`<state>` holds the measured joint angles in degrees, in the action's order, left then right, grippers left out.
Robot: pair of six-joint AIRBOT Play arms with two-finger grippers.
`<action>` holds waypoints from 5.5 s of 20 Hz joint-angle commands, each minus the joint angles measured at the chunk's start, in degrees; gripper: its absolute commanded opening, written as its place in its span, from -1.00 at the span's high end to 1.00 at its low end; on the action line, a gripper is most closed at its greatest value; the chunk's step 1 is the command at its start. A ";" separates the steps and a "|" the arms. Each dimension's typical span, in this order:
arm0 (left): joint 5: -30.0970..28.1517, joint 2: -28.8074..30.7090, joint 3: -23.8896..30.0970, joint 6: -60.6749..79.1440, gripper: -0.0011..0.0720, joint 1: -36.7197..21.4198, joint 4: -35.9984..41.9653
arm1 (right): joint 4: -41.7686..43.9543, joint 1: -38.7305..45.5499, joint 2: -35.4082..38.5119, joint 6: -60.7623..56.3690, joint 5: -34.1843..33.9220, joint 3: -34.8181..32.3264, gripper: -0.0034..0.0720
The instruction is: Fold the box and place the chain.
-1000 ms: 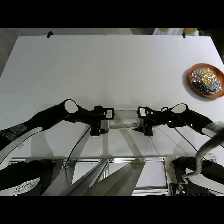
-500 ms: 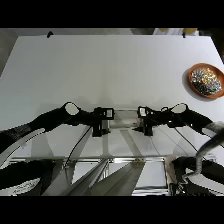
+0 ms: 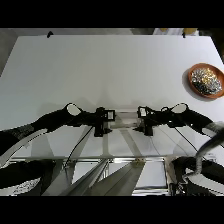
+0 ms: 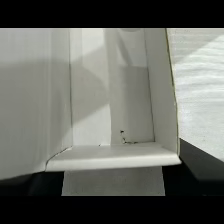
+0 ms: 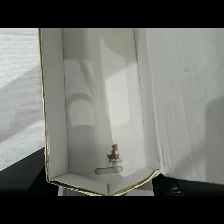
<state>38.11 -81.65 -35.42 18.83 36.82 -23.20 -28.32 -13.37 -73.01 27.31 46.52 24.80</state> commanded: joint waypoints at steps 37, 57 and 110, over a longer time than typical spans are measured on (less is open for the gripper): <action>1.97 0.00 3.34 12.22 0.25 -2.49 12.11 | 0.04 -0.02 0.04 -0.04 0.00 -0.02 0.02; 2.01 0.00 3.34 12.02 0.61 -2.51 12.04 | -0.09 -0.02 0.04 -0.04 0.33 0.00 0.02; 2.43 0.00 3.34 12.02 0.61 -2.51 12.04 | -20.74 -4.24 30.08 -31.36 -7.17 0.00 0.88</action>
<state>40.53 -81.67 -32.08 30.89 34.35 -11.16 -27.31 -17.54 -49.50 -3.14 32.03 24.75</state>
